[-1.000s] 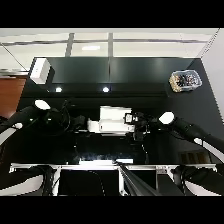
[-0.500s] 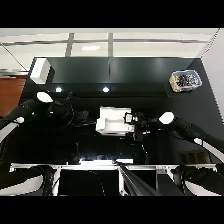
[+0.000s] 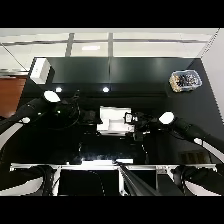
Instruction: Fold the box and place the chain.
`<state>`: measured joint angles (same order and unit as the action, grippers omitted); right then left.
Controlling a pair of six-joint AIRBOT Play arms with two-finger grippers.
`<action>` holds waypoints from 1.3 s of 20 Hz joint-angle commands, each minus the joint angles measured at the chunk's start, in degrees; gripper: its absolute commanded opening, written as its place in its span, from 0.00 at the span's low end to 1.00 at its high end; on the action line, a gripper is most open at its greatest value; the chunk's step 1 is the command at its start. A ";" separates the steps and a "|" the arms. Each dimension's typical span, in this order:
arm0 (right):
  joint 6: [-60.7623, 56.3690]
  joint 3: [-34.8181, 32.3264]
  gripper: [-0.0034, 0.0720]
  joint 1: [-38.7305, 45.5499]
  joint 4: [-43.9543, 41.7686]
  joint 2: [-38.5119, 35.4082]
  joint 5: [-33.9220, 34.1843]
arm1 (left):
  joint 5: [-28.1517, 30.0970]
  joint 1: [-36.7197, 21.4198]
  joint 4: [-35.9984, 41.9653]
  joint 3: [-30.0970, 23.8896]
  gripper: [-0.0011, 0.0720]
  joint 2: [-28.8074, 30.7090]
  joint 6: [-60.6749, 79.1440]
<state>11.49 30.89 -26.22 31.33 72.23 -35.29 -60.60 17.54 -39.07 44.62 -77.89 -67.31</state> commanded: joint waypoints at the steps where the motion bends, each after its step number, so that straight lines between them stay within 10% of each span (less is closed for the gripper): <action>1: -0.02 -0.02 0.37 -0.02 -0.02 0.02 0.00 | 7.02 4.17 -3.19 0.13 0.95 -0.02 -8.61; 8: -0.02 -0.02 0.37 -0.02 -0.02 0.00 0.00 | 11.54 10.12 -10.69 1.05 0.95 -0.02 -18.49; 16: -0.04 -0.02 0.37 -0.02 0.00 0.00 0.02 | 7.43 21.20 -43.67 9.14 0.94 -0.04 -50.80; 18: -0.04 -0.02 0.37 -0.02 -0.02 0.00 0.02 | 4.72 22.29 -44.85 9.99 0.68 -0.07 -54.36; 26: -0.02 -0.02 0.37 -0.02 0.00 0.00 0.02 | 2.71 26.40 -44.87 10.93 0.50 -1.22 -60.70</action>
